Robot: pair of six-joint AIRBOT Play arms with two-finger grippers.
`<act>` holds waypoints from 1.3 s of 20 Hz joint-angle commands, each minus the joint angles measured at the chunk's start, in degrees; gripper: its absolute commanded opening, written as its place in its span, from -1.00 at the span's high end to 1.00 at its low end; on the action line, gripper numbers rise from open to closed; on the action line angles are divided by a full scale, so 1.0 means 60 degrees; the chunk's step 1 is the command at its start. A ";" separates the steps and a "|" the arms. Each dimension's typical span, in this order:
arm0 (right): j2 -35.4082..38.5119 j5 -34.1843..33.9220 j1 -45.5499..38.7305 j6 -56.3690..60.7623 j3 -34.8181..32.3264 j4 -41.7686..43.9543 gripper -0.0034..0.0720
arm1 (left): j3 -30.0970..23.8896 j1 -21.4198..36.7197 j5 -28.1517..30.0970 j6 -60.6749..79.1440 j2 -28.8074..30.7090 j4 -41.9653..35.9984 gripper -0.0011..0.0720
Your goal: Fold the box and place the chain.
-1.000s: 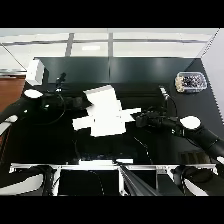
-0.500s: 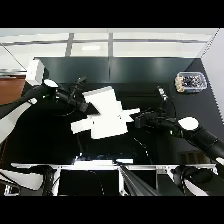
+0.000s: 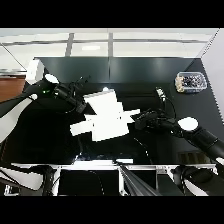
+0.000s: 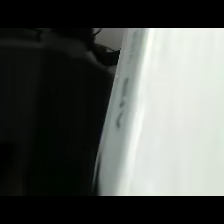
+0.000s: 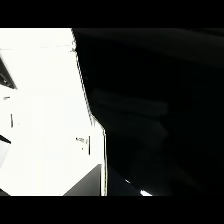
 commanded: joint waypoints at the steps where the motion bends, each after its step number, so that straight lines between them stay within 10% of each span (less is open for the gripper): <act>1: 0.0011 0.0015 0.0007 0.0015 0.0011 -0.0113 -0.07 | 0.0047 -0.0004 -0.0025 0.0007 -0.0004 0.0044 0.90; 2: 0.0015 0.0062 -0.0004 0.0036 0.0062 -0.0142 -0.74 | 0.0047 -0.0004 -0.0047 -0.0142 0.0007 0.0047 0.91; 3: 0.0025 0.0310 -0.0062 0.0018 0.0215 -0.0510 -0.99 | 0.0047 -0.0004 -0.0076 -0.0251 0.0058 0.0058 0.91; 9: 0.0040 0.2878 -0.1137 0.0175 0.2605 -0.5581 -0.99 | -0.0240 -0.0237 0.0514 -0.0670 0.1657 0.0820 0.92; 13: 0.0015 0.2725 -0.1246 -0.0288 0.3238 -0.7883 -0.97 | -0.2310 -0.1534 0.4554 0.1100 0.3614 0.0867 0.91; 20: -0.0076 0.3195 -0.0601 -0.1694 0.2277 -0.7781 -0.97 | -0.2779 -0.3268 0.6714 0.5085 0.3279 0.1024 0.90; 26: -0.0080 0.3238 -0.0015 -0.3111 0.1494 -0.7278 -0.97 | -0.2779 -0.3260 0.6568 0.5082 0.2561 0.1016 0.90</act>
